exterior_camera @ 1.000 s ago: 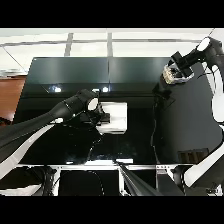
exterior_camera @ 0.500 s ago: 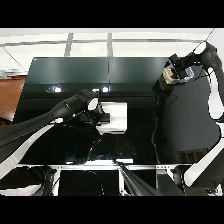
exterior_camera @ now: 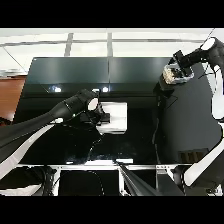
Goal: Fold the box and place the chain.
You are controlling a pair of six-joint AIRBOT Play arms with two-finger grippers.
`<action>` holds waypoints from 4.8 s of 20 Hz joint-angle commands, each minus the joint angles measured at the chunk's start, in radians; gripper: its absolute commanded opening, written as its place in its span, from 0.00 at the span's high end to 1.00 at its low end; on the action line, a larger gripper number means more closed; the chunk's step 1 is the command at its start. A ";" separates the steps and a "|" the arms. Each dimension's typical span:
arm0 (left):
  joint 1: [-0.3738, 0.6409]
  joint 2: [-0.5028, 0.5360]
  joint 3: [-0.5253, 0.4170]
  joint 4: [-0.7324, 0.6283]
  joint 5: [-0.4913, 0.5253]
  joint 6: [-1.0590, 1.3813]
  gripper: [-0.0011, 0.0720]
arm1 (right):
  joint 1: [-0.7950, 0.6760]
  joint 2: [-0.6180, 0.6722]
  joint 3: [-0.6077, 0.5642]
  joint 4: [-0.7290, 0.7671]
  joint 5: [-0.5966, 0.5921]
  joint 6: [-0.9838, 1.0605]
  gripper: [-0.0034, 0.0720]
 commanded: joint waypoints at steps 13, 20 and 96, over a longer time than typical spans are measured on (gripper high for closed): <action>0.001 0.000 0.001 0.000 0.000 0.000 0.95 | 0.035 -0.071 0.003 -0.007 -0.021 -0.033 0.72; 0.001 0.000 0.001 0.000 0.000 0.000 0.95 | 0.019 0.070 0.003 -0.040 0.027 -0.358 0.93; 0.001 0.000 0.001 0.006 0.000 0.000 0.95 | 0.385 0.837 -1.348 0.000 -0.852 -1.010 0.02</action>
